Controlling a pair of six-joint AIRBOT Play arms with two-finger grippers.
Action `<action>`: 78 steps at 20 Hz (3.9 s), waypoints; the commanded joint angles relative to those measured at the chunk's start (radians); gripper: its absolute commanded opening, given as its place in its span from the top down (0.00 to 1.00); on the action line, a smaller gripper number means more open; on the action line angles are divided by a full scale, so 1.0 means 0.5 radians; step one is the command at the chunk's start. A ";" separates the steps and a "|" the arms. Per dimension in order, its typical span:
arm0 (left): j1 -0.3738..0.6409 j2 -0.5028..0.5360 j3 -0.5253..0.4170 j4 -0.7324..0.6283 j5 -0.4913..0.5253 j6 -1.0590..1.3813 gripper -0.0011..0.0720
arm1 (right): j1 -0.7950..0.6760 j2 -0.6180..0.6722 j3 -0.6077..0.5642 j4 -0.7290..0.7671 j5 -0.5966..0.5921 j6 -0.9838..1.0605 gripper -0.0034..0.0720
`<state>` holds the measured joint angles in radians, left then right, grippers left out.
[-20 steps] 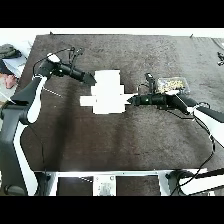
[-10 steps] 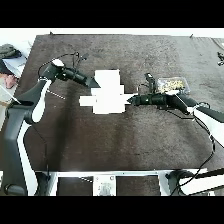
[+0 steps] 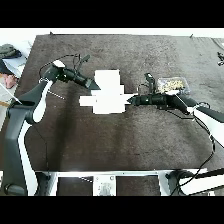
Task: Fold the box and place the chain.
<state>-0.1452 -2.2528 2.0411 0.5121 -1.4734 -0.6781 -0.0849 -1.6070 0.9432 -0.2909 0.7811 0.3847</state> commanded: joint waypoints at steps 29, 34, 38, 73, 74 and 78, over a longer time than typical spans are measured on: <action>-0.038 0.121 -0.002 0.110 -0.076 1.266 0.98 | -0.191 0.350 -0.001 0.005 -0.037 0.000 0.60; 0.011 0.137 -0.110 0.064 0.018 1.396 0.98 | -0.190 0.350 -0.001 0.006 -0.040 -0.005 0.60; 0.030 0.140 -0.246 -0.008 0.110 1.536 0.98 | -0.186 0.350 -0.001 0.007 -0.045 -0.053 0.61; 0.031 0.177 -0.539 -0.085 0.307 1.843 0.97 | 0.397 0.333 0.000 -0.513 -0.293 -1.263 0.24; 0.031 0.177 -0.539 -0.085 0.307 1.843 0.97 | 0.418 0.333 0.000 -0.551 -0.292 -1.265 0.24; 0.031 0.177 -0.539 -0.085 0.308 1.843 0.97 | 0.490 0.304 0.007 -0.677 -0.290 -1.315 0.24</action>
<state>-0.1303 -2.1635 1.7718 0.4702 -1.3182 0.2440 0.1314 -1.4441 0.9436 -0.5758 0.6456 -0.2287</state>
